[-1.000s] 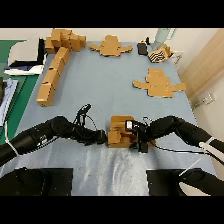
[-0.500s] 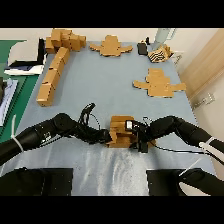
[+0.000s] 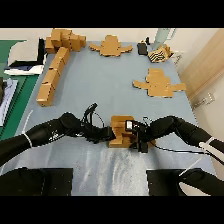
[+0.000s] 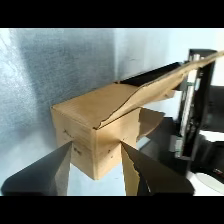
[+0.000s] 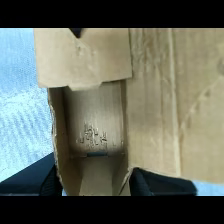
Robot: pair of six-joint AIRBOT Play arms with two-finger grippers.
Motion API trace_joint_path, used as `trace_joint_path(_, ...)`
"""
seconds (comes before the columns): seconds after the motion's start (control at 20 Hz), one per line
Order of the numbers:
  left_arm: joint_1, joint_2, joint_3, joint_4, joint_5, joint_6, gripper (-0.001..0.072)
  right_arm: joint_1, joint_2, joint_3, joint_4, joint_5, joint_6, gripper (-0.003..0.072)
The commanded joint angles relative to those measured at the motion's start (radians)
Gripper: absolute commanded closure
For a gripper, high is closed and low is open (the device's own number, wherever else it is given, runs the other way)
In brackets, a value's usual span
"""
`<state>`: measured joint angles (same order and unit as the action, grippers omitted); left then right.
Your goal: Fold the box.
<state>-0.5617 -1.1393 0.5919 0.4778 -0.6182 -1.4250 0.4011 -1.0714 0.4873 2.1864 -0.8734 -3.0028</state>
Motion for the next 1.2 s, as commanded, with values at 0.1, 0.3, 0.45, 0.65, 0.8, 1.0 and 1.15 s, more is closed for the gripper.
trace_joint_path(0.1,-0.132,-0.004,0.163,0.624,-0.049,-0.626,0.0228,0.000,0.000,0.001,0.000,0.000,0.001,0.0260)
trace_joint_path(0.3,-0.241,-0.071,0.279,0.863,-0.188,-0.868,0.0228,0.000,0.000,0.001,0.000,0.000,0.001,0.0260)
trace_joint_path(0.45,-0.307,-0.171,0.382,0.949,-0.280,-0.950,0.0228,0.000,0.000,0.001,0.000,0.000,0.001,0.0260)
trace_joint_path(0.65,-0.348,-0.271,0.504,1.004,-0.385,-0.985,0.0228,0.000,0.000,0.001,0.000,0.000,0.001,0.0260)
trace_joint_path(0.8,-0.349,-0.298,0.534,1.008,-0.418,-1.024,0.0228,0.000,0.000,0.001,0.000,0.000,0.001,0.0259)
trace_joint_path(1.0,-0.354,-0.324,0.544,1.025,-0.473,-1.030,0.0228,0.000,0.000,0.001,0.000,0.000,0.001,0.0260)
trace_joint_path(1.15,-0.362,-0.354,0.555,1.026,-0.475,-1.021,0.0229,0.000,0.000,0.001,0.000,0.000,0.001,0.0260)
